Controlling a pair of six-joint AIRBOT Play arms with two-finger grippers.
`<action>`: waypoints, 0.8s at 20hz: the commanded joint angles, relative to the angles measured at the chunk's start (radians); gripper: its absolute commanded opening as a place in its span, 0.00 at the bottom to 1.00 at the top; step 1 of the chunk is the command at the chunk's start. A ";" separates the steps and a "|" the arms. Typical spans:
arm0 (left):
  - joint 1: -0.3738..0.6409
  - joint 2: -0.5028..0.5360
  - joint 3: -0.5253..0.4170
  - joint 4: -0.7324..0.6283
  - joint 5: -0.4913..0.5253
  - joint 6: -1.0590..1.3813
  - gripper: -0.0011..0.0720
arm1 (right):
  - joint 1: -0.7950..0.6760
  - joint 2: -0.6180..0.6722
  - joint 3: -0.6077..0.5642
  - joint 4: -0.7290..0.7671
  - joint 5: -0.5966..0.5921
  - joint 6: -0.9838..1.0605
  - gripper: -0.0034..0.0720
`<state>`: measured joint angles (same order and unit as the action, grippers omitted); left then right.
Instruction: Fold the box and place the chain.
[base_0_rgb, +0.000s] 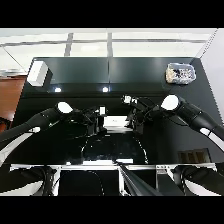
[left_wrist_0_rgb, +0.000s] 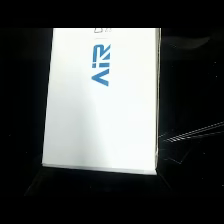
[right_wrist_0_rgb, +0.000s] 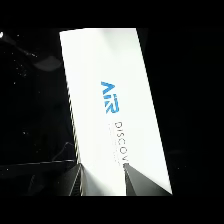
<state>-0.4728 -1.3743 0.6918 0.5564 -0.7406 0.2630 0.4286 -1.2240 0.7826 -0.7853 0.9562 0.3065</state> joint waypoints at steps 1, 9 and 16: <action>0.000 0.000 0.000 0.000 0.000 -0.001 0.50 | -0.001 0.010 -0.003 -0.005 0.002 0.001 0.46; 0.000 0.000 0.000 0.000 0.000 -0.001 0.50 | -0.003 0.108 0.014 0.021 0.057 0.634 0.16; 0.000 0.000 0.000 0.000 0.000 -0.001 0.50 | -0.049 -0.025 -0.062 0.401 0.026 0.763 0.06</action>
<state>-0.4728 -1.3743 0.6918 0.5568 -0.7414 0.2615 0.3962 -1.1973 0.7395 -0.5259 0.9916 1.0195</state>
